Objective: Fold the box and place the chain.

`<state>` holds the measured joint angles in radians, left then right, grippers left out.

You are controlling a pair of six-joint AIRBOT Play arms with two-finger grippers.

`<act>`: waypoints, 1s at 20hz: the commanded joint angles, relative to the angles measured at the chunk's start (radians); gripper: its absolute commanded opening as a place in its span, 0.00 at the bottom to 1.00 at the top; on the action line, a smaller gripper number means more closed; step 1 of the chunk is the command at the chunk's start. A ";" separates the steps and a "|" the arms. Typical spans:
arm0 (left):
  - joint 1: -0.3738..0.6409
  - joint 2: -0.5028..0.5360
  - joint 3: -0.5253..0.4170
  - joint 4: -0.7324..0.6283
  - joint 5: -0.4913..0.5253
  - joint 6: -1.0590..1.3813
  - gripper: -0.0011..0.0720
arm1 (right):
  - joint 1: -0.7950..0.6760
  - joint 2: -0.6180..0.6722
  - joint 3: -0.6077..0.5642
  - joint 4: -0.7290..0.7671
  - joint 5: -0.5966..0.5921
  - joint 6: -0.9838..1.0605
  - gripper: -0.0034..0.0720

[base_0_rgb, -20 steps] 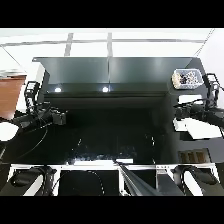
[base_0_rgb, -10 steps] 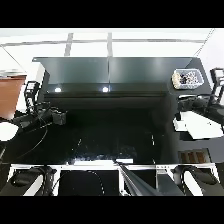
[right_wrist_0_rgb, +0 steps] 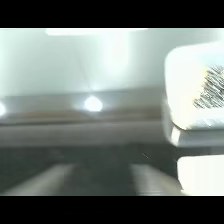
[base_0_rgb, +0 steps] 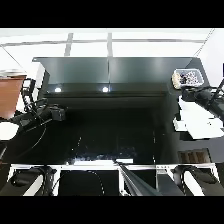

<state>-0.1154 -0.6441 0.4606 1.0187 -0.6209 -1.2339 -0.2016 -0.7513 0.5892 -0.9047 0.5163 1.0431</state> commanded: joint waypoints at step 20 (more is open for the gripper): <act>-0.002 -0.148 0.000 -0.002 0.059 -0.004 0.99 | -0.803 -0.776 0.611 -0.426 0.575 -0.105 0.81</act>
<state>-0.1165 -0.7845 0.4606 1.0286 -0.5423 -1.2358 -0.9867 -1.4544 1.1534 -1.3415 1.0569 0.9958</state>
